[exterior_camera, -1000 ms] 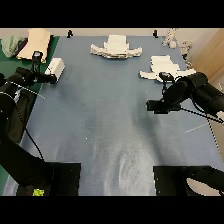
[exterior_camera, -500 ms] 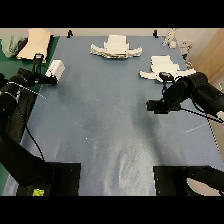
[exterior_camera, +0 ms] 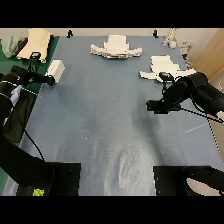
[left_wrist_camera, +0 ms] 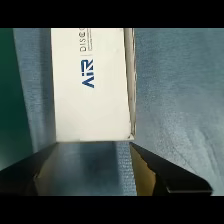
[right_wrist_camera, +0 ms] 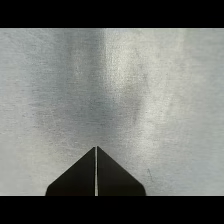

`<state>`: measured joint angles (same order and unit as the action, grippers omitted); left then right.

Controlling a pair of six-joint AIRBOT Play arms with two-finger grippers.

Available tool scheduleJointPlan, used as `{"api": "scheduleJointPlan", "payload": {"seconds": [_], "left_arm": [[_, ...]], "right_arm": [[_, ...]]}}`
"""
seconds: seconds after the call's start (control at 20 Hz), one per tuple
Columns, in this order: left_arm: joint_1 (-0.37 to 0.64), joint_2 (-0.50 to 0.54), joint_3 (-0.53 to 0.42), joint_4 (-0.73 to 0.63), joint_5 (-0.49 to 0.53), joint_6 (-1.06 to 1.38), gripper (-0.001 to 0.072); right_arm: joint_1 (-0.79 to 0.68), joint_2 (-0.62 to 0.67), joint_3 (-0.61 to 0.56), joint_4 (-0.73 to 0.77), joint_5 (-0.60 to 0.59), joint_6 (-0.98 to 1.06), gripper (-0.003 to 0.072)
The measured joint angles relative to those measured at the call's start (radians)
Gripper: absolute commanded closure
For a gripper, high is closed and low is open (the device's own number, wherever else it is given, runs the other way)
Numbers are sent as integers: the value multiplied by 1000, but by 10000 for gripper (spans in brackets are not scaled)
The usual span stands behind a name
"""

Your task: Fold the box.

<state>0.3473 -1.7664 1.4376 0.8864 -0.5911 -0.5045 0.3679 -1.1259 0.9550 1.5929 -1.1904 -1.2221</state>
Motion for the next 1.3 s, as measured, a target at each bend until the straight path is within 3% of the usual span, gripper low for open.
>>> {"api": "scheduleJointPlan", "payload": {"seconds": [0.4, 0.7, 0.8, 0.9, 1.05, 1.3], "left_arm": [[47, 312, 3, 76, -351, -16, 19], [-9, 483, 1, -74, -732, -187, 19], [-58, 504, -24, -119, -866, -249, 19], [-127, 529, -83, -158, -937, -294, 19], [-267, 584, -228, -192, -912, -331, 19], [-514, 634, -453, -215, -712, -360, 19]], "right_arm": [[0, 0, 0, 0, 0, 0, 667], [0, 0, 0, 0, 0, 0, 667], [0, 0, 0, 0, 0, 0, 667], [0, 0, 0, 0, 0, 0, 667], [0, 0, 0, 0, 0, 0, 667], [0, 0, 0, 0, 0, 0, 666]]}}
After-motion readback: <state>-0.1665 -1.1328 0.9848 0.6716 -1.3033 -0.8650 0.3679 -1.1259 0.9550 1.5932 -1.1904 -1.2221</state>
